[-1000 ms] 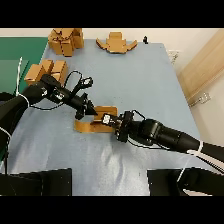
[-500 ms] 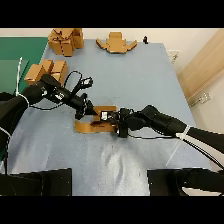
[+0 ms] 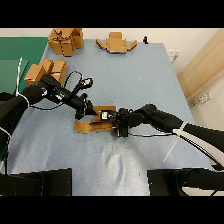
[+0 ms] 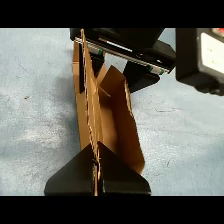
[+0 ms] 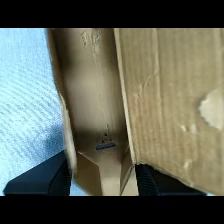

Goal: Fold the box.

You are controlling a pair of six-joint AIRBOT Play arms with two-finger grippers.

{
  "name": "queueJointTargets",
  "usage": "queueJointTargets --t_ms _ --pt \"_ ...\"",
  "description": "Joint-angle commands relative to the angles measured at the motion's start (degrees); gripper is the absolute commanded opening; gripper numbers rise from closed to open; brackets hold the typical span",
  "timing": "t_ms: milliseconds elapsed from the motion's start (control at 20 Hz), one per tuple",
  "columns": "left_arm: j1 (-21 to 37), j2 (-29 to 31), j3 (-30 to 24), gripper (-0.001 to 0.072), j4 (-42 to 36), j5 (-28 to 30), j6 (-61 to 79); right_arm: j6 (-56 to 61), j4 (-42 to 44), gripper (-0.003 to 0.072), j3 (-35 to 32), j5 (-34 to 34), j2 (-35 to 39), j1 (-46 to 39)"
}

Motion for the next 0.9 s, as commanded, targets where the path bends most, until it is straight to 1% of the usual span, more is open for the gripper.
queueJointTargets --t_ms 0,350,500,550,600,650,700,850 --pt "0.00 0.00 0.00 0.0016 0.42 0.98 0.07 -0.48 2.38 0.0539 0.04 -0.55 -0.37 -0.20" --pt "0.00 0.00 0.00 0.0016 0.61 1.29 0.17 -0.48 6.73 0.0534 0.04 -0.74 -0.79 -0.20" --pt "0.00 0.00 0.00 0.0018 0.59 2.56 0.15 -0.48 6.91 0.0532 0.04 -0.79 -0.79 -0.20" --pt "0.04 0.00 0.00 0.0105 0.83 3.17 0.15 -0.46 6.91 0.0533 0.04 -0.79 -0.79 -0.20" --pt "0.28 0.00 0.00 0.0453 0.81 3.69 -0.09 -0.46 6.91 0.0533 0.04 -0.79 -0.79 -0.20" --pt "0.63 0.00 0.00 0.0631 0.74 5.16 -1.53 -0.46 7.04 0.0533 0.04 -0.81 -0.79 -0.20" --pt "1.14 0.07 0.02 0.0654 0.85 6.21 -2.97 -0.46 7.32 0.0532 0.04 -0.81 -0.79 -0.20" --pt "3.78 0.37 0.48 0.0655 1.05 5.18 -3.50 -0.44 7.37 0.0533 0.04 -0.79 -0.79 -0.20"
